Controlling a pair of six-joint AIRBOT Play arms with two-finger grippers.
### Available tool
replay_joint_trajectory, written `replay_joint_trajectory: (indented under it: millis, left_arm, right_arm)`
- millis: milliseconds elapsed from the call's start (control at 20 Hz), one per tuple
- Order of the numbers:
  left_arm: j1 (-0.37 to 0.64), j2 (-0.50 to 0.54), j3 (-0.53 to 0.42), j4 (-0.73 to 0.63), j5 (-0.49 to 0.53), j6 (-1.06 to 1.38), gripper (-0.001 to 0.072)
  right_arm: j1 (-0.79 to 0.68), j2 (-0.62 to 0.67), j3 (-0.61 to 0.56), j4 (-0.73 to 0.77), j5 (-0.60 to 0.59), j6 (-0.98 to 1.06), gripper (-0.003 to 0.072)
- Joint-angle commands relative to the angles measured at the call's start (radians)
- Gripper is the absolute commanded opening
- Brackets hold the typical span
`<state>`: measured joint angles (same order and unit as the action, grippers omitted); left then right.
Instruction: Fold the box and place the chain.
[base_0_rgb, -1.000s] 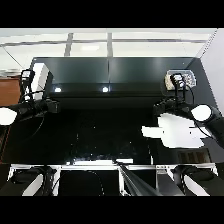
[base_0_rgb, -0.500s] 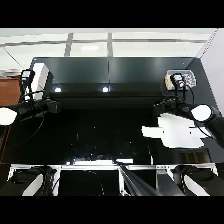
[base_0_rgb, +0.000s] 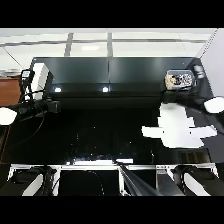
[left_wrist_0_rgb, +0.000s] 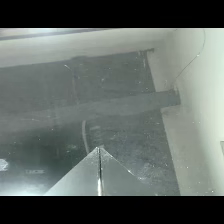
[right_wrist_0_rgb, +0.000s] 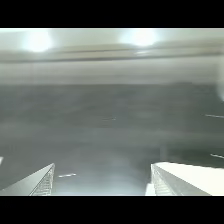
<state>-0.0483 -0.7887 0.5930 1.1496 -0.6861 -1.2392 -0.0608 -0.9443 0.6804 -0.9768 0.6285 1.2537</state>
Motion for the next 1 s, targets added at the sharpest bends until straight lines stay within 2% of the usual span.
replay_joint_trajectory:
  millis: [0,100,150,250,350,400,550,700,800,900,950]
  left_arm:
    - [0.000,0.001,0.000,-0.008,0.004,0.000,0.0022]
    - [0.000,0.001,0.000,-0.008,0.004,0.000,0.0022]
    - [0.000,0.001,0.000,-0.008,0.004,0.000,0.0022]
    - [0.000,0.001,0.000,-0.008,0.006,0.000,0.0022]
    - [0.000,0.001,0.000,-0.008,0.006,0.000,0.0022]
    - [0.000,0.001,0.000,-0.008,0.005,0.000,0.0022]
    - [0.000,0.001,0.000,-0.010,0.006,0.000,0.0022]
    - [0.000,0.001,0.000,-0.010,0.006,0.000,0.0022]
    - [0.000,0.001,0.000,-0.010,0.006,0.000,0.0022]
    - [0.000,0.001,0.000,-0.010,0.006,0.000,0.0022]
    - [0.000,0.001,0.000,-0.010,0.005,0.000,0.0022]
  right_arm:
    - [-0.316,-0.015,0.140,-0.377,0.231,0.208,0.0707]
    - [-0.555,-0.052,0.192,-0.521,0.333,0.206,0.0707]
    - [-0.676,-0.082,0.203,-0.523,0.370,0.184,0.0707]
    - [-0.862,-0.152,0.206,-0.399,0.437,0.060,0.0707]
    - [-0.979,-0.249,0.207,-0.188,0.558,-0.185,0.0707]
    - [-0.998,-0.297,0.212,-0.153,0.627,-0.275,0.0707]
    - [-0.978,-0.423,0.243,-0.193,0.754,-0.354,0.0707]
    - [-0.919,-0.460,0.256,-0.199,0.731,-0.415,0.0705]
    - [-0.872,-0.462,0.257,-0.204,0.709,-0.456,0.0469]
    - [-0.839,-0.461,0.270,-0.205,0.710,-0.479,0.0153]
    - [-0.823,-0.460,0.285,-0.201,0.743,-0.485,0.0042]
